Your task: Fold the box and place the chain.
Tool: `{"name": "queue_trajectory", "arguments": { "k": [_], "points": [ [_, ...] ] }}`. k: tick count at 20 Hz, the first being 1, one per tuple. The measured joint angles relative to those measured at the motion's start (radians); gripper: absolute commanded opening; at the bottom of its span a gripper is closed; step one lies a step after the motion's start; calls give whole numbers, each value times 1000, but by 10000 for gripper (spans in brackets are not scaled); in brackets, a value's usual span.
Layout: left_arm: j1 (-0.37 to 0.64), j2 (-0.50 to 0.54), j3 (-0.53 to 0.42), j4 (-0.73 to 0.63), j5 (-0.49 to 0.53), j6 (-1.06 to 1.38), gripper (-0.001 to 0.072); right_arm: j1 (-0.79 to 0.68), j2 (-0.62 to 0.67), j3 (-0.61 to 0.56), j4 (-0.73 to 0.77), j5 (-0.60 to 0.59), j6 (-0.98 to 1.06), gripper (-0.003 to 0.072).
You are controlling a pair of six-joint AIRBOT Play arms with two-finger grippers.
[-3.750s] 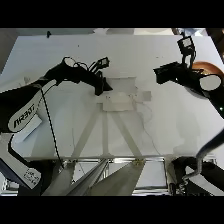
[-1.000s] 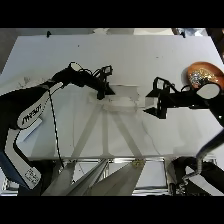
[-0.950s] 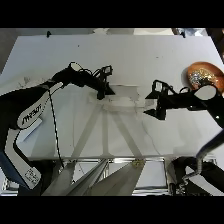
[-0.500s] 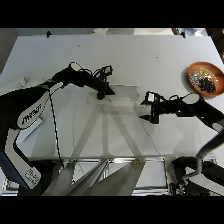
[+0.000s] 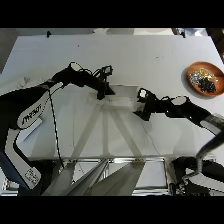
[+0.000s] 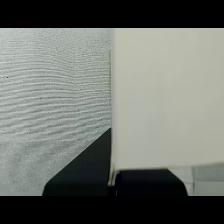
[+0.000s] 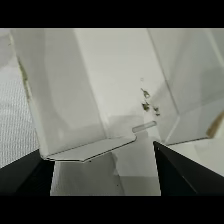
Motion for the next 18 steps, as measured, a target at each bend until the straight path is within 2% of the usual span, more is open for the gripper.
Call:
{"name": "queue_trajectory", "arguments": {
  "k": [7, 18],
  "points": [
    [0, 0, 0, 0, 0, 0, 11, 5, 5, 0, 12, -50, 92, 662],
    [0, 0, 0, 0, 0, 0, 11, 5, 7, 50, 8, -76, 53, 662]
  ]
}}
